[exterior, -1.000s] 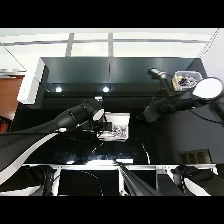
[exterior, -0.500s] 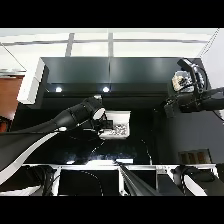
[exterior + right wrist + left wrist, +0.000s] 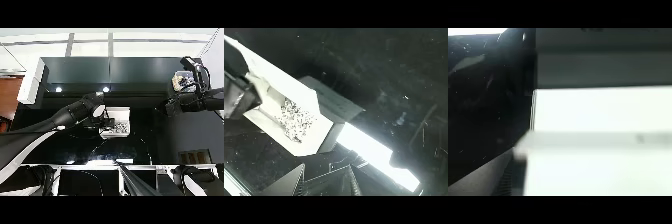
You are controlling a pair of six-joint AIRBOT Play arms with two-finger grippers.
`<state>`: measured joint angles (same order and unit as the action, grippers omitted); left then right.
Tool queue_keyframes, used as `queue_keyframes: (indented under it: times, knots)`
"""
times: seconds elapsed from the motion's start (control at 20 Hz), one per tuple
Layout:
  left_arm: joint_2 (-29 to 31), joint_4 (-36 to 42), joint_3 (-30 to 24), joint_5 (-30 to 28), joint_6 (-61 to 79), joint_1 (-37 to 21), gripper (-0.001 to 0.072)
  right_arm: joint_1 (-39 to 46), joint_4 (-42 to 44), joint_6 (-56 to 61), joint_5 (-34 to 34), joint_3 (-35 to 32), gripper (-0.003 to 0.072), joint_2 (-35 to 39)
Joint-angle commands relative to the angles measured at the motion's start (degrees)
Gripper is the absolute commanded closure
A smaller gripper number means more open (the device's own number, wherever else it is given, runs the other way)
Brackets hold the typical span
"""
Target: Fold the box and place the chain.
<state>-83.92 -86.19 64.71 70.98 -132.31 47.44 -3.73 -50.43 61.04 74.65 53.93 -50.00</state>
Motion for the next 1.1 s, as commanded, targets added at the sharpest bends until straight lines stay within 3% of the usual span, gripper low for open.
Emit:
queue_keyframes:
  times: [0.0, 0.25, 0.45, 0.55, 0.65, 0.75, 0.95, 1.0, 1.05]
  knots:
    - [3.58, -2.03, 0.61, 4.83, 10.05, -0.04, 0.0242, 0.04, 0.00, 0.04, -0.31, -0.02, 0.0342, 0.02]
    - [13.16, -1.79, -0.85, 6.95, 28.39, -2.40, 0.0242, 0.04, -0.02, 0.92, -0.33, -0.02, 0.0343, 0.02]
    - [22.32, 1.49, -10.58, 4.85, 37.48, -14.29, 0.0243, 0.04, -0.07, 1.99, -0.31, -0.02, 0.0342, 0.02]
    - [27.76, 12.92, -18.43, -5.64, 45.16, -24.04, 0.0243, 0.04, -0.09, 2.69, -0.31, -0.02, 0.0342, 0.02]
    - [32.15, 36.26, -27.36, -15.65, 65.77, -33.00, 0.0244, 0.04, -0.13, 3.10, -0.28, -0.02, 0.0342, 0.02]
    - [33.44, 49.86, -33.97, -18.91, 88.26, -36.00, 0.0244, 0.04, -0.52, 4.02, -0.28, -0.02, 0.0343, 0.02]
    - [31.34, 52.19, -38.62, -20.00, 119.67, -34.60, 0.0231, 0.04, -0.76, 4.74, -0.31, -0.02, 0.0342, 0.02]
    - [30.47, 52.17, -38.62, -20.20, 127.16, -34.05, 0.0072, 0.04, -0.90, 4.74, -0.22, -0.02, 0.0342, 0.02]
    - [29.64, 52.26, -38.60, -20.57, 133.79, -33.68, -0.0003, 0.04, -0.94, 4.74, -0.15, -0.02, 0.0342, 0.02]
